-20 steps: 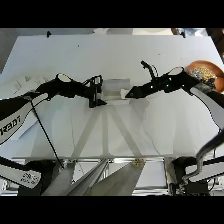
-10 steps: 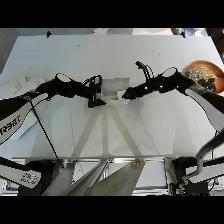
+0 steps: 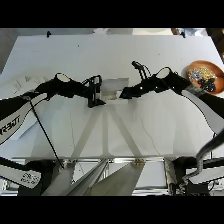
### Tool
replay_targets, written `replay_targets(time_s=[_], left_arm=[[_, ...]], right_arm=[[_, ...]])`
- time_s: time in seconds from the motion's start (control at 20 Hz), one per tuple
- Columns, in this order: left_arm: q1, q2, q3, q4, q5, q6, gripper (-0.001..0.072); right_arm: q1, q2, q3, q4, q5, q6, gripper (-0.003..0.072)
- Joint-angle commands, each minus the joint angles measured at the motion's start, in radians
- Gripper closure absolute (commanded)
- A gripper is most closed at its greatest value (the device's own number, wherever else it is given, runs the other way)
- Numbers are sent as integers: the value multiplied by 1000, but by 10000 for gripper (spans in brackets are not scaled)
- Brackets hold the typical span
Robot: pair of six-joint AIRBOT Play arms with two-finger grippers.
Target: Fold the box and place the chain.
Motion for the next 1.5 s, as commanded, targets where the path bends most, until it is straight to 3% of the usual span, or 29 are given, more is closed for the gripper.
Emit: replay_targets(time_s=[0.0, 0.45, 0.55, 0.95, 1.25, 1.45], left_arm=[[-1, -1, 0, -2, 1, 0, 317], [-1, -1, 0, -2, 1, 0, 317], [-1, -1, 0, -2, 1, 0, 317], [-1, -1, 0, -2, 1, 0, 317], [-1, -1, 0, -2, 1, 0, 317], [-1, -1, 0, -2, 1, 0, 317]], right_arm=[[5, 23, 1, -31, -50, 43, 142], [5, 38, 1, -117, -113, 145, 159], [5, 38, 1, -118, -114, 147, 248], [6, 38, 1, -261, -129, 370, 262], [34, 76, 1, -348, -151, 393, 290], [51, 117, 1, -575, -152, 613, 292]])
